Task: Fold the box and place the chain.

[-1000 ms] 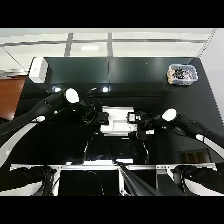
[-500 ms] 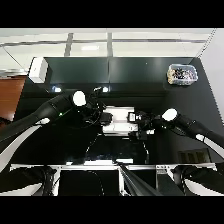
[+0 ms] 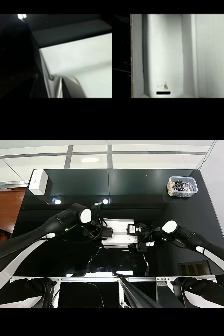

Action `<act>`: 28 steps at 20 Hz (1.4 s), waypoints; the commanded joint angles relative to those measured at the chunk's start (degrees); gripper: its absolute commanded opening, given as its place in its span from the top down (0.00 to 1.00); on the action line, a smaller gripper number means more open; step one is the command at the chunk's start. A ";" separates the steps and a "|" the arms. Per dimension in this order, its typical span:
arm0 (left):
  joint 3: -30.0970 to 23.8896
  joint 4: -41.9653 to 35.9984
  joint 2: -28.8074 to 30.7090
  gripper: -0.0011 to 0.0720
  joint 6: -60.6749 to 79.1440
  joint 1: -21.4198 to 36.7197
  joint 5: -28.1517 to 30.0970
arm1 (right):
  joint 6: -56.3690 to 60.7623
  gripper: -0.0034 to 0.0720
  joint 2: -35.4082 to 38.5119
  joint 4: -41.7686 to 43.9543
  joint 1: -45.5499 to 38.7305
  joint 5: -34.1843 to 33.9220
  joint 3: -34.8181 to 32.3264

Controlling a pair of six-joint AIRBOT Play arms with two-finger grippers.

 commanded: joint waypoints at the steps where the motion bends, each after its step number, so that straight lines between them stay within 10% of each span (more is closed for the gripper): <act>1: 0.72 1.86 -2.16 0.53 -2.75 -0.55 -2.73 | 0.02 0.93 -0.02 0.00 0.04 0.04 0.04; 15: 9.62 11.58 -7.17 0.53 -18.12 -7.67 -7.23 | 0.02 0.93 -0.02 0.00 0.04 0.04 0.04; 19: 9.62 10.21 -7.17 0.95 -18.03 -7.67 -6.99 | 0.02 0.93 -0.02 0.00 0.04 0.04 0.04; 23: 9.68 10.21 -7.17 0.95 -18.03 -7.65 -7.02 | 0.02 0.93 -0.02 0.00 0.04 0.04 0.04; 24: 9.84 10.21 -7.15 0.90 -18.01 -7.65 -7.06 | 0.02 0.93 -0.02 0.00 0.04 0.04 0.04; 26: 10.03 10.27 -7.04 0.39 -18.03 -7.56 -7.08 | 0.02 0.93 -0.02 0.00 0.04 0.04 0.04; 28: 10.01 10.78 -7.04 0.35 -18.01 -7.43 -7.56 | 0.02 0.93 -0.02 -0.02 0.04 0.04 0.04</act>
